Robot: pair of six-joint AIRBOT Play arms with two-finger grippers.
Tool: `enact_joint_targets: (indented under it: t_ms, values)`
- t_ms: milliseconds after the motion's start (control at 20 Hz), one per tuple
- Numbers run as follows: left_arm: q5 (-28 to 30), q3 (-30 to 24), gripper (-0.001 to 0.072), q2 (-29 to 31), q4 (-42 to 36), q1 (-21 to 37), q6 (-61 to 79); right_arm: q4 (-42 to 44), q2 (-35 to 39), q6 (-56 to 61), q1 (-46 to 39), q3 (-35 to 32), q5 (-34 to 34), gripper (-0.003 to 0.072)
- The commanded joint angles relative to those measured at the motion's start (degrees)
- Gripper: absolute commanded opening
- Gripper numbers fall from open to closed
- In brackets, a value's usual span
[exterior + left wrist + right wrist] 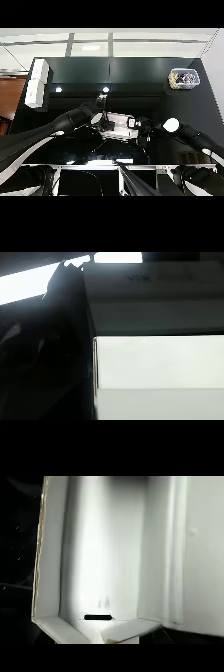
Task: Fold the box and place the chain.
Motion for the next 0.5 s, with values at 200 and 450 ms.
enact_joint_targets:
  t_ms: [200, 450]
  values:
    - [-1.09, 0.02, 0.0025, -0.02, 0.61, -0.09, -2.45, -10.27, 5.86, 7.48, -1.66, 0.02, 8.50, 0.0681]
    - [-0.11, 0.02, 0.0025, -0.02, 0.22, -0.09, -2.40, -7.54, 5.81, 6.54, -0.72, 0.00, 5.16, 0.0565]
